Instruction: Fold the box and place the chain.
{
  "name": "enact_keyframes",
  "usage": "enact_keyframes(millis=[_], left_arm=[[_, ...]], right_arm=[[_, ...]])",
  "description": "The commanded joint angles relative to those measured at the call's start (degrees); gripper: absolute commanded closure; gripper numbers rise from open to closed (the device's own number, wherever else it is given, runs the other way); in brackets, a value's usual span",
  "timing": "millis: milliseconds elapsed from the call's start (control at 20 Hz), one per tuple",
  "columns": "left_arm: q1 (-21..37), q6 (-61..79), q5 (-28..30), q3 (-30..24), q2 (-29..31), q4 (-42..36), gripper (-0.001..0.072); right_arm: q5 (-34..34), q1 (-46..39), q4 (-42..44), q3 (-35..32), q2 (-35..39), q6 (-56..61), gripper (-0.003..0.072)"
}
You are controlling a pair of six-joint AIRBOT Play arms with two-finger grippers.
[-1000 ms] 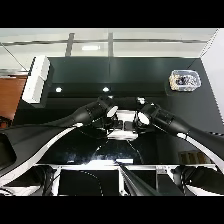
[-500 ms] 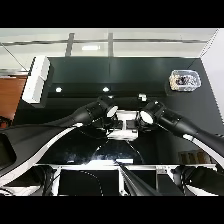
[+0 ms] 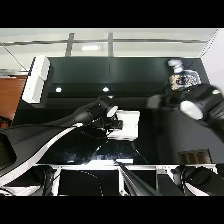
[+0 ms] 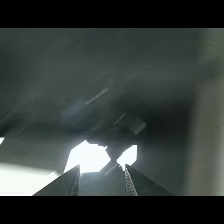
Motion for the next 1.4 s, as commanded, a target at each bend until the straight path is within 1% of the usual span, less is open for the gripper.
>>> enact_keyframes(millis=[0,100,150,250,300,350,400,450,600,650,700,800,850,900,950,1000,1100,1350], left_arm=[[0.0,0.0,0.2,0.0,0.0,0.0,0.0681],[0.0,0.0,0.1,0.0,0.0,0.0,0.0681],[0.0,0.0,0.1,0.0,0.0,0.0,0.0681],[0.0,0.0,0.1,0.0,0.0,0.0,0.0681],[0.1,0.0,0.1,0.0,0.0,0.0,0.0681],[0.1,0.0,0.0,0.0,0.0,0.0,0.068],[0.1,0.0,0.0,0.0,0.0,0.0,0.068],[0.1,0.0,0.0,0.0,0.0,0.0,0.068],[0.1,0.1,0.0,0.0,0.0,0.0,0.0681],[0.1,0.1,0.0,0.0,0.0,0.0,0.0681],[0.1,0.1,0.0,0.0,0.0,0.0,0.0681],[0.1,0.1,0.0,0.0,0.0,0.0,0.068],[0.1,0.0,0.0,0.0,0.0,0.0,0.0681],[0.1,0.1,0.0,0.0,0.0,0.0,0.0681],[0.1,0.1,0.0,0.0,0.0,0.0,0.0681],[0.1,0.1,0.0,0.0,0.0,0.0,0.068],[0.1,0.0,0.0,0.0,0.0,0.0,0.068],[0.1,0.1,0.0,0.0,0.0,0.0,0.0681]], right_arm=[[-4.3,-11.4,-17.6,-0.9,1.6,-3.3,0.0356],[-14.7,-21.9,-18.0,-2.6,-1.0,-3.2,0.0356],[-19.9,-27.1,-17.5,-2.7,-3.5,-3.1,0.0356],[-28.9,-34.9,-15.6,-2.6,-8.7,-2.9,0.0357],[-31.2,-37.3,-15.0,-2.2,-11.1,-1.8,0.0356],[-31.8,-38.9,-14.8,-1.2,-13.8,0.1,0.0356],[-31.3,-40.0,-13.8,0.9,-17.0,1.7,0.025],[-30.6,-41.1,-10.6,3.6,-20.5,1.8,-0.0025],[-29.9,-43.6,2.6,13.5,-29.2,1.1,-0.0024],[-28.2,-44.3,6.5,17.7,-32.2,1.2,-0.0024],[-24.2,-44.7,8.2,22.2,-35.4,1.2,-0.0023],[-12.0,-45.4,8.8,32.6,-42.3,1.4,-0.0022],[-7.0,-45.7,8.8,37.2,-45.4,1.5,-0.0022],[-4.0,-45.9,8.9,40.6,-47.7,2.5,-0.0022],[-3.0,-46.2,9.4,43.3,-49.5,3.8,-0.0021],[-3.6,-46.3,10.5,44.7,-50.7,4.6,-0.0021],[-5.8,-46.7,12.7,45.3,-51.9,8.2,-0.0019],[-4.7,-46.9,13.3,45.3,-53.5,9.6,-0.0017]])
